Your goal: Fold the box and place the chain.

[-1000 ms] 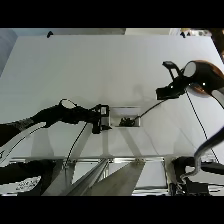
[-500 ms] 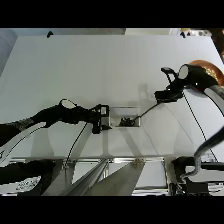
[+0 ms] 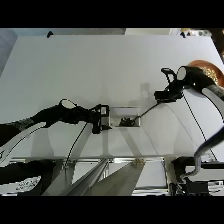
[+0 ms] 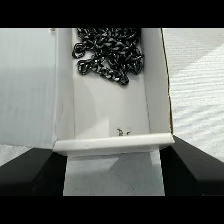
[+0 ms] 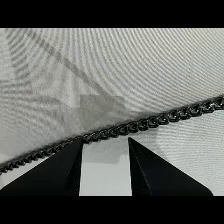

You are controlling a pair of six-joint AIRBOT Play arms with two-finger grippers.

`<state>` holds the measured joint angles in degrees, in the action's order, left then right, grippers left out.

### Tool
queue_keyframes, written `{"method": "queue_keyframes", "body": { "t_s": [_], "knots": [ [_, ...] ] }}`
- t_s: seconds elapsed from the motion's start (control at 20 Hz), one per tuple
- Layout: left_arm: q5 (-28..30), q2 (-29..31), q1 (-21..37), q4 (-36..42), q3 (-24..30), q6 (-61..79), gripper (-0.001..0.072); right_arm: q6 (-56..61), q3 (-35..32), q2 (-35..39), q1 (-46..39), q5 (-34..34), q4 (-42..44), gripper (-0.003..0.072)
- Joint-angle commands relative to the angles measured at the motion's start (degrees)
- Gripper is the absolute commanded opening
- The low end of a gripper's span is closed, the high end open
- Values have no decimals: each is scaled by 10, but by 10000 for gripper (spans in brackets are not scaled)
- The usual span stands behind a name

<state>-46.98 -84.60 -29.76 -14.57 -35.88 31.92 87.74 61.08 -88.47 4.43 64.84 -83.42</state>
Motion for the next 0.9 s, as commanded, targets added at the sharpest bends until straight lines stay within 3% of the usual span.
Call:
{"method": "queue_keyframes", "body": {
  "t_s": [0.0,0.1,0.25,0.8,0.85],
  "knots": [
    [0,0,0,0,-1,0,152,3,0,-1,0,-9,-2,278],
    [0,0,0,0,-1,0,152,3,0,-1,0,-10,-2,267],
    [0,0,0,0,-1,0,152,3,0,-1,0,-14,-2,192],
    [0,0,0,0,-1,0,152,2,0,-28,0,-5,-4,151],
    [0,0,0,0,-1,0,152,-7,0,-25,0,-7,-4,55]
  ]
}}
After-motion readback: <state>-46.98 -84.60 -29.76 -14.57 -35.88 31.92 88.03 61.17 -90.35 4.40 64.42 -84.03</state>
